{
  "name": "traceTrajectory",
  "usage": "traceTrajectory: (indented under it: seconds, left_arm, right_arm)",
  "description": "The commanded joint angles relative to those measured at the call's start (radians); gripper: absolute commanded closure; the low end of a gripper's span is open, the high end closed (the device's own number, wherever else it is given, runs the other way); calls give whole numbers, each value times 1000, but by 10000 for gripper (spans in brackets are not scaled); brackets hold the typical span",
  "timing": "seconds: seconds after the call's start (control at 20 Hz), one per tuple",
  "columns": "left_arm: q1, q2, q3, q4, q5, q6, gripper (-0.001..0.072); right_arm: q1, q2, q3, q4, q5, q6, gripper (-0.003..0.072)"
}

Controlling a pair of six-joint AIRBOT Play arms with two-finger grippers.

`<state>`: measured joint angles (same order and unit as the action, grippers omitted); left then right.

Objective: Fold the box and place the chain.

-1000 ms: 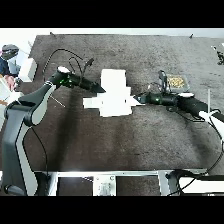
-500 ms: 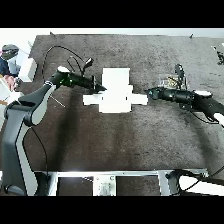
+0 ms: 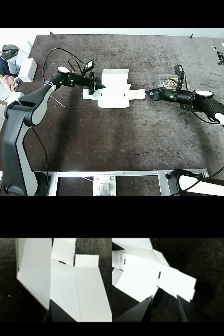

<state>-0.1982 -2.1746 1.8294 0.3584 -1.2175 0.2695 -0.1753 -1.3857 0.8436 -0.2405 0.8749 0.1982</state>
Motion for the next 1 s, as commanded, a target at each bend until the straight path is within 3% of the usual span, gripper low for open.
traceTrajectory:
  seconds: [0.0,0.3,0.55,0.6,0.65,0.7,0.95]
  left_arm:
    - [1,-12,0,13,19,38,696]
    - [1,-42,-8,32,-12,51,697]
    - [1,-42,-8,101,-12,52,696]
    - [1,-42,-8,111,-13,49,696]
    - [1,-42,-8,112,-13,49,697]
    - [1,-42,-8,112,-13,49,696]
    - [1,-42,-8,113,1,42,695]
  right_arm:
    - [0,1,0,-2,0,-24,351]
    - [30,0,0,-13,-2,-121,350]
    - [118,-7,0,-41,-105,-223,329]
    - [132,-7,0,-41,-106,-263,254]
    - [145,-7,0,-45,-108,-270,109]
    - [155,-7,0,-53,-114,-270,81]
    - [171,-7,0,-101,-119,-455,81]
